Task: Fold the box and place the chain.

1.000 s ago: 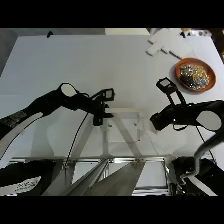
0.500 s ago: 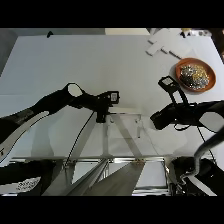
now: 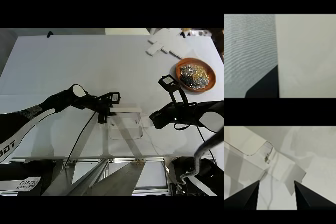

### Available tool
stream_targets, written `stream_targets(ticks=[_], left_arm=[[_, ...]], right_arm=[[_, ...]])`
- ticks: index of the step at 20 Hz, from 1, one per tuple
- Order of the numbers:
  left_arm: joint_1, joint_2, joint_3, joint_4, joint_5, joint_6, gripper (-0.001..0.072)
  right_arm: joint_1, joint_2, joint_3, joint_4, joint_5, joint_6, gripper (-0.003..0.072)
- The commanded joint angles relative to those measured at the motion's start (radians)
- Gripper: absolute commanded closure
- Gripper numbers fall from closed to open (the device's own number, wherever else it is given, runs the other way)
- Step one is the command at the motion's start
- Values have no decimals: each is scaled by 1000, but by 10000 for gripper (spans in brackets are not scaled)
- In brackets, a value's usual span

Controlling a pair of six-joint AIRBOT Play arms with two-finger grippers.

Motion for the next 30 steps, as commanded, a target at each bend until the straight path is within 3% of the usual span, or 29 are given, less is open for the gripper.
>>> stream_targets(ticks=[1,6,7,9,10,16,22,23,24,25,26,27,30], left_arm=[[0,-5,1,9,16,1,701],[0,-4,1,9,14,1,700],[0,-4,1,9,14,1,700],[0,-4,1,9,14,1,700],[0,-4,1,9,14,1,700],[0,-4,1,9,14,1,700],[0,-3,1,9,14,1,700],[0,-3,0,9,13,1,700],[0,-3,0,9,12,1,700],[0,-4,1,9,10,1,700],[-1,-3,1,9,6,1,700],[-1,-3,1,9,5,1,700],[-1,-3,1,9,4,1,700]], right_arm=[[0,1,1,0,0,-1,210],[0,1,1,-13,-1,-51,233],[0,1,1,-12,-1,-90,291],[0,1,-13,-7,-3,-183,583],[0,1,-31,5,-6,-238,670],[2,1,-175,279,9,-752,667],[-8,21,-188,243,43,-788,666],[10,40,-208,244,-8,-792,616],[31,58,-234,250,-77,-791,434],[59,74,-268,251,-138,-791,193],[90,89,-307,245,-204,-802,51],[119,103,-351,239,-275,-842,-15],[187,124,-443,221,-396,-1003,-15]])
